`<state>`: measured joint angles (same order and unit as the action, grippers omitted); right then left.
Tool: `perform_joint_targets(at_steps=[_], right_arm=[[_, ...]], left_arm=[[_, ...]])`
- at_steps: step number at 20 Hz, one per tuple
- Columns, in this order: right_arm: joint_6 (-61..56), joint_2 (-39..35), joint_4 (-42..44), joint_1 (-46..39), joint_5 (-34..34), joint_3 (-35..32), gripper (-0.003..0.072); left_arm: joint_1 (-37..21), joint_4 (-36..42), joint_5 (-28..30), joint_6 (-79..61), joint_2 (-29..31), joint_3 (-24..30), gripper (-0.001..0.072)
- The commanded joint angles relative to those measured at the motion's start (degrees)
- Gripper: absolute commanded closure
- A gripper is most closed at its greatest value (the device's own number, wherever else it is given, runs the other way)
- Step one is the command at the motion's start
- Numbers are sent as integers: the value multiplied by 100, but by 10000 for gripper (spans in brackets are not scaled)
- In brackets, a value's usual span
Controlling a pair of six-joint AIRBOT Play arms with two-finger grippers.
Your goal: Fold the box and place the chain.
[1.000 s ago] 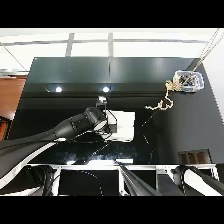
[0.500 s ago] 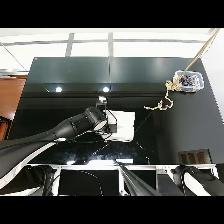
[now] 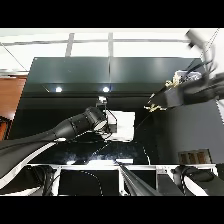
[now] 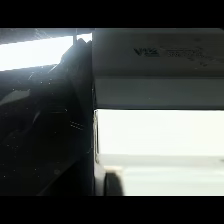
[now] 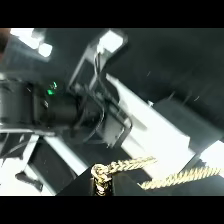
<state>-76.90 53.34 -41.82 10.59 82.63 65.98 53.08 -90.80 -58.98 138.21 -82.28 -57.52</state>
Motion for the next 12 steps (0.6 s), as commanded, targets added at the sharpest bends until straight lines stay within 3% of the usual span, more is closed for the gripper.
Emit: perform_joint_targets(at_steps=[1,5,11,12], right_arm=[[72,2,356,339,-546,-1054,678],[85,20,693,861,-1235,-1821,677],[37,81,678,1172,-1912,-2039,656],[37,81,682,1137,-1950,-2039,428]], left_arm=[[0,-2,0,0,0,2,680],[2,-2,-2,0,0,2,680],[2,0,-4,0,0,2,680],[2,0,-4,0,0,2,680]])
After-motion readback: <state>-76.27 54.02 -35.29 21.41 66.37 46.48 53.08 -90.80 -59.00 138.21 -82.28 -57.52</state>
